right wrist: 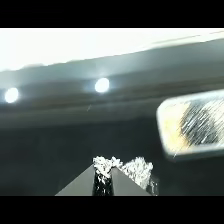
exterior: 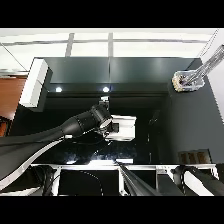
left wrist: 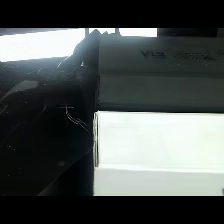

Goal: Fold the box and place the chain.

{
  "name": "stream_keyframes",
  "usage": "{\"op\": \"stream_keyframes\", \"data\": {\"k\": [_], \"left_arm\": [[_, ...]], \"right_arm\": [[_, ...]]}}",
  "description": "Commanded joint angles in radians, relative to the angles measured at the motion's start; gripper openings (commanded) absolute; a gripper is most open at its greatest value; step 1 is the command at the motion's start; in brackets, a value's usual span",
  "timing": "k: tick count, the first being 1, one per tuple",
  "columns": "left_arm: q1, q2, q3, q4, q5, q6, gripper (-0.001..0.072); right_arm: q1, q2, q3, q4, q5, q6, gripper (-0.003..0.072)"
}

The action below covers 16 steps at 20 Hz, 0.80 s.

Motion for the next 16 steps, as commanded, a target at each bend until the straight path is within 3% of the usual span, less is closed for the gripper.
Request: {"op": "stream_keyframes", "data": {"k": [1, 5, 9, 12, 16], "left_arm": [[0.0, -0.001, 0.0, 0.0, -0.001, 0.0, 0.0025], [0.0, -0.001, 0.0, 0.0, 0.0, 0.0, 0.0026], [0.0, -0.001, 0.0, 0.0, 0.0, 0.0, 0.0026], [0.0, -0.001, 0.0, 0.0, 0.0, 0.0, 0.0025], [0.0, -0.001, 0.0, 0.0, 0.0, 0.0, 0.0026]], "right_arm": [[0.039, 0.154, -0.199, 0.085, 0.026, -0.068, 0.001], [0.138, 0.244, -0.333, 0.125, 0.123, -0.078, 0.001], [0.237, 0.267, -0.374, 0.225, 0.255, -0.11, 0.001], [0.288, 0.267, -0.375, 0.357, 0.254, -0.127, 0.001], [0.34, 0.266, -0.375, 0.458, 0.166, -0.135, 0.0011]]}}
